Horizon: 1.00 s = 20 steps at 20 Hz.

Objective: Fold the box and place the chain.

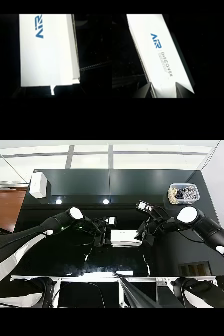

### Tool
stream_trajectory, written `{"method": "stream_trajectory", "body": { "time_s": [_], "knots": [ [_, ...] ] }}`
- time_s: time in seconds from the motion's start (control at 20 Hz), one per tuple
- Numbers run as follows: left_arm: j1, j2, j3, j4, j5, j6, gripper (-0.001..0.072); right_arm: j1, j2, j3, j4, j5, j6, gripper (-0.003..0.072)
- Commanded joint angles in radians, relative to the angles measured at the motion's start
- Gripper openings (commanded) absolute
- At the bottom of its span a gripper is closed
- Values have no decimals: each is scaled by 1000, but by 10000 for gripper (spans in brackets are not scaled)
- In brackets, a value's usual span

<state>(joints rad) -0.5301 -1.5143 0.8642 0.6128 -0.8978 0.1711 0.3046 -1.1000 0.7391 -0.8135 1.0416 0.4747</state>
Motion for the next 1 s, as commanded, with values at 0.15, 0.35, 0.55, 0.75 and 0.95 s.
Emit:
{"method": "stream_trajectory", "body": {
  "time_s": [0.15, 0.35, 0.55, 0.75, 0.95],
  "knots": [
    [0, -1, 0, 0, 0, 0, 539, 1, -1, 0, -10, 1, -1, 377],
    [0, -1, 0, 0, 0, 0, 540, 1, -1, 0, -10, 0, -1, 282],
    [0, -1, 0, 0, 0, 0, 540, 1, -1, 0, -9, -10, -1, 285],
    [0, -1, 0, 0, 0, 0, 539, 1, -1, 0, -10, 9, 0, 285],
    [0, -1, 0, 0, 0, 0, 540, 1, -1, 0, -10, 20, 0, 286]
  ]
}}
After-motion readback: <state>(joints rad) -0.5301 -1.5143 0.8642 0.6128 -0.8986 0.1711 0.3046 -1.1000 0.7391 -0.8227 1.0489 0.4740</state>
